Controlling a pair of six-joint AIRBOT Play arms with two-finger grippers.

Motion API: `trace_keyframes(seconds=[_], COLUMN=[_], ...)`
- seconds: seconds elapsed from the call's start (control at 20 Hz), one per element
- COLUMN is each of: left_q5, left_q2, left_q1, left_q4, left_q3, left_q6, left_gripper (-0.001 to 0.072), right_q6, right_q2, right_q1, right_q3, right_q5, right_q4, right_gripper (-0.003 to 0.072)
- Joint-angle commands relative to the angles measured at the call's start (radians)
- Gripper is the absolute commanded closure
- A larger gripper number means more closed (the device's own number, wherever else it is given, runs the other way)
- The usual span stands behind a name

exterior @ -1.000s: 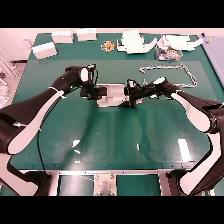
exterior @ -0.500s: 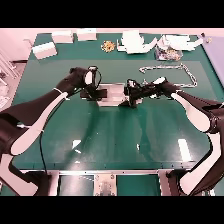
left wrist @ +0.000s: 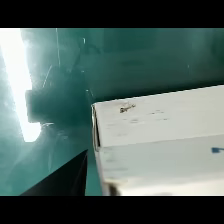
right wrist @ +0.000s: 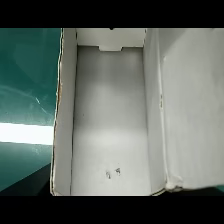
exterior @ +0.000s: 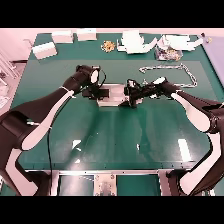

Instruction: Fold the box and place the chain.

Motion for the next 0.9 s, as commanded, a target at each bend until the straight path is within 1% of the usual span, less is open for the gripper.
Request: trace_keyframes(seconds=[0.0,0.4,0.45,0.65,0.8,0.85], left_q5=[-0.020,-0.018,-0.018,-0.048,-0.055,-0.055], left_q2=[-0.007,-0.011,-0.014,-0.042,-0.044,-0.044], left_q1=[-0.002,-0.015,-0.020,-0.021,-0.021,-0.021], left_q4=[0.022,0.055,0.062,0.068,0.068,0.068], left_q3=[0.008,0.008,0.009,0.054,0.058,0.057], left_q6=[-0.018,-0.040,-0.040,-0.040,-0.035,-0.034], left_gripper=[0.0434,0.0436,0.0538,0.0541,0.0542,0.0604], right_q6=[0.000,0.000,0.000,0.000,0.000,0.000], right_q2=[0.000,0.000,0.000,0.000,0.000,0.000], right_q1=[0.000,0.000,0.000,0.000,0.000,0.000], right_q3=[0.000,0.000,0.000,0.000,0.000,0.000], right_q5=[0.000,0.000,0.000,0.000,0.000,0.000], right_q4=[0.000,0.000,0.000,0.000,0.000,0.000], right_gripper=[0.0112,0.0112,0.0111,0.0112,0.0112,0.0111])
